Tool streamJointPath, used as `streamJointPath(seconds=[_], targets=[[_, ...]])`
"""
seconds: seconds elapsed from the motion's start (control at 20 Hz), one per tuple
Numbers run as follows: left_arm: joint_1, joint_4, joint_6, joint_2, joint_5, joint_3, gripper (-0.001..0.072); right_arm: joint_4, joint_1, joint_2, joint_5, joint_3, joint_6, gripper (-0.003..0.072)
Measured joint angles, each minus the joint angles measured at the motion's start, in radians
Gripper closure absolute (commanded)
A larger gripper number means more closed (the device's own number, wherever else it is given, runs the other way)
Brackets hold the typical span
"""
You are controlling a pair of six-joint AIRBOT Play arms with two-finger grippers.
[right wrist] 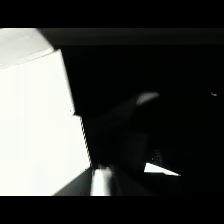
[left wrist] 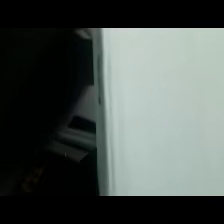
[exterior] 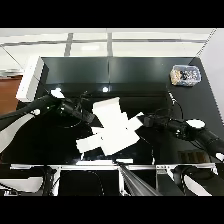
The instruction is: Fold the box and place the chain.
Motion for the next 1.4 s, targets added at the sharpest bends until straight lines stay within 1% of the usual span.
streamJointPath(seconds=[0.05,0.1,0.2,0.3,0.4,0.5,0.55,0.65,0.75,0.9,1.0,1.2,1.4], targets=[[-0.001,0.003,0.011,-0.001,-0.006,0.008,0.0683,-0.011,-0.001,0.0,-0.01,0.002,-0.002,-0.0012],[-0.002,0.007,0.016,-0.001,-0.011,0.017,0.0684,-0.025,-0.007,0.0,-0.019,0.008,-0.005,-0.0012],[-0.003,0.01,0.021,0.008,-0.016,0.035,0.0685,-0.114,-0.039,0.008,-0.011,0.046,-0.005,-0.0012],[-0.011,0.012,0.02,0.043,-0.016,0.043,0.0686,-0.267,-0.085,0.029,0.038,0.116,-0.005,-0.0011],[-0.039,0.014,0.048,0.118,0.019,0.026,0.0685,-0.444,-0.128,0.058,0.107,0.197,-0.012,-0.0011],[-0.089,-0.001,0.116,0.224,0.107,-0.016,0.0684,-0.607,-0.155,0.082,0.179,0.26,-0.039,-0.0011],[-0.119,0.002,0.164,0.278,0.175,-0.042,0.0684,-0.669,-0.163,0.089,0.209,0.279,-0.057,-0.001],[-0.172,0.024,0.301,0.355,0.302,-0.082,0.0683,-0.741,-0.166,0.099,0.238,0.301,-0.089,-0.0011],[-0.214,0.068,0.454,0.389,0.411,-0.104,0.0683,-0.786,-0.158,0.103,0.257,0.312,-0.117,-0.0011],[-0.246,0.114,0.586,0.376,0.586,-0.117,0.068,-0.82,-0.139,0.106,0.272,0.321,-0.164,-0.0011],[-0.255,0.136,0.637,0.336,0.66,-0.117,0.068,-0.832,-0.123,0.107,0.277,0.322,-0.193,-0.0011],[-0.262,0.176,0.697,0.24,0.699,-0.097,0.068,-0.841,-0.08,0.107,0.283,0.314,-0.23,-0.0011],[-0.266,0.195,0.734,0.18,0.651,-0.053,0.068,-0.844,-0.022,0.107,0.262,0.25,-0.254,-0.0011]])
